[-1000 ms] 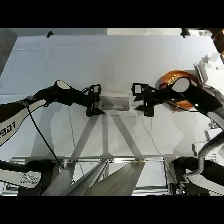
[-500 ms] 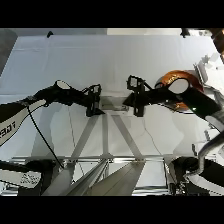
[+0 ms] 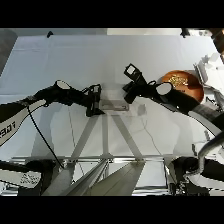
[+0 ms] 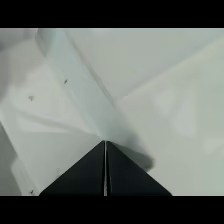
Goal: Fold the box and place the chain.
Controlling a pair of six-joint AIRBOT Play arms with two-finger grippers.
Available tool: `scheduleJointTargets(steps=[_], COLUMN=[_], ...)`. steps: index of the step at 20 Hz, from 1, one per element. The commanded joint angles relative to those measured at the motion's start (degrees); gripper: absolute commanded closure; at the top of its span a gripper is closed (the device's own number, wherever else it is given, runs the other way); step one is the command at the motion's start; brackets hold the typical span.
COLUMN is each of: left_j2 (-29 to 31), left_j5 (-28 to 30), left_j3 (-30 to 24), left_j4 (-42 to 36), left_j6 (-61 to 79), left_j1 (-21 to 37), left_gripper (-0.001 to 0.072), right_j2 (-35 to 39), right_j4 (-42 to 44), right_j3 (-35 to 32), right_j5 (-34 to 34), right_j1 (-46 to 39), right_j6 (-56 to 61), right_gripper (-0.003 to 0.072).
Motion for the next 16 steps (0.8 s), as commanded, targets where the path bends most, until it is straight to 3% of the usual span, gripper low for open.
scheduleJointTargets(steps=[1,6,10,13,16], left_j2=[0.0,0.0,0.0,0.0,0.0], left_j5=[0.0,0.0,0.0,0.0,0.0], left_j3=[0.0,0.0,0.0,0.0,0.0], left_j4=[0.0,0.0,0.0,0.0,0.0], left_j6=[0.1,0.1,0.1,0.1,0.1], left_j1=[0.0,0.0,0.0,0.0,0.0], left_gripper=[0.0449,0.0449,0.0449,0.0449,0.0449], right_j2=[-3.4,-3.4,1.1,7.6,16.6], right_j4=[0.4,0.4,0.2,-7.1,-17.5], right_j3=[0.0,0.1,0.1,0.1,0.1], right_j5=[1.5,1.1,2.2,8.5,19.3], right_j1=[0.1,0.1,0.1,0.1,0.1], right_j6=[0.5,0.5,0.5,0.5,3.9], right_gripper=[0.0681,0.068,0.068,0.068,0.0679])
